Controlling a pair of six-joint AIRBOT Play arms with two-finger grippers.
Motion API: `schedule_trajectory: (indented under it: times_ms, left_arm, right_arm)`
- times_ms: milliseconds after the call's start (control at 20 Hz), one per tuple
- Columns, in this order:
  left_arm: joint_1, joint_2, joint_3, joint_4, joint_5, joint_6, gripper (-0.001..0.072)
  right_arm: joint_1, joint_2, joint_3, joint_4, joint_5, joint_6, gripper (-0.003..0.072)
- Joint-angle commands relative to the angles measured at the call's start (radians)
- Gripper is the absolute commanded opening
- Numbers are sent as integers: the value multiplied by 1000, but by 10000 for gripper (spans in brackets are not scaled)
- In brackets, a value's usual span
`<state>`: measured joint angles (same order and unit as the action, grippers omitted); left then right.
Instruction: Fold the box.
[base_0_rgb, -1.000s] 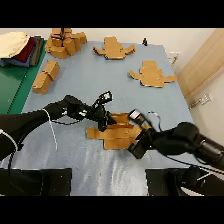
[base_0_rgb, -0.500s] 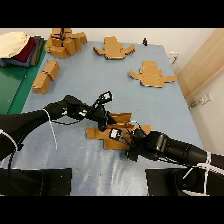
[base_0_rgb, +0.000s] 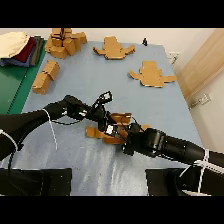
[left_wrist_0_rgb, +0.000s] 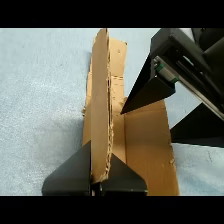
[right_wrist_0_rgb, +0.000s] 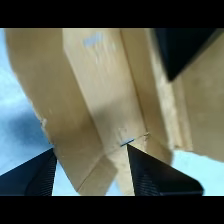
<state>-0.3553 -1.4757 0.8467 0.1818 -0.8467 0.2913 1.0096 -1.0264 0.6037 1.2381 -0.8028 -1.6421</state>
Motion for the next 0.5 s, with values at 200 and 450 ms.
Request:
schedule_trajectory:
  times_ms: [200, 450]
  left_arm:
    - [0, 0, 0, -2, 0, 0, 14]
    - [0, 0, 0, -2, 0, 0, 14]
  right_arm:
    - [-1, -1, 40, 23, -48, 4, 647]
    - [-29, 5, 48, 29, -50, 4, 715]
